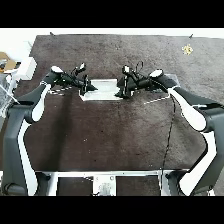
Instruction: Fold the box and place the chain.
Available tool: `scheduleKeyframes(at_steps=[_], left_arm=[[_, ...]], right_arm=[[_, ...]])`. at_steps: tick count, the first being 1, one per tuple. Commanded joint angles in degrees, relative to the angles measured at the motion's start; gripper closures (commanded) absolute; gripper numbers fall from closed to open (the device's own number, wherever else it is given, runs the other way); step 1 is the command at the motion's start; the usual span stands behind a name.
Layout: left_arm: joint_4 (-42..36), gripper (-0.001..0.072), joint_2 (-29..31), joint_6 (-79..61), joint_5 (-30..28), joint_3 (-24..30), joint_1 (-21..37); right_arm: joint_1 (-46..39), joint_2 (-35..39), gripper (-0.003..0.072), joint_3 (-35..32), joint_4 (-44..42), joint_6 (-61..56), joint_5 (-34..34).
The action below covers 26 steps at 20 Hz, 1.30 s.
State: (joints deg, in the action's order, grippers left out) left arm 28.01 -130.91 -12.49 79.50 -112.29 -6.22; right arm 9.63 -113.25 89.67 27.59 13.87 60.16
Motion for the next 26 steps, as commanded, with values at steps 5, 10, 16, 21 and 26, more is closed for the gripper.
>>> scheduleKeyframes(at_steps=[5, 10, 16, 21, 26], left_arm=[[0.02, 0.0698, -0.04, 0.00, 0.00, -0.02, -0.04], [0.02, 0.0698, -0.04, 0.00, 0.00, -0.02, -0.04], [0.02, 0.0698, -0.04, 0.00, 0.00, -0.02, -0.04], [0.02, 0.0698, -0.04, 0.00, 0.00, -0.02, -0.04], [0.02, 0.0698, -0.04, 0.00, 0.00, -0.02, -0.04]], right_arm=[[-0.09, -9.03, 0.0051, 11.32, 1.62, -0.96, 9.57], [1.51, -10.12, 0.0052, 12.07, 4.90, -1.66, 8.39], [2.21, -10.34, 0.0070, 12.07, 4.70, -1.42, 7.32], [2.21, -10.36, 0.0071, 12.04, 4.04, -1.44, 7.34], [2.21, -11.10, 0.0129, 12.04, 3.39, -1.46, 7.58]])
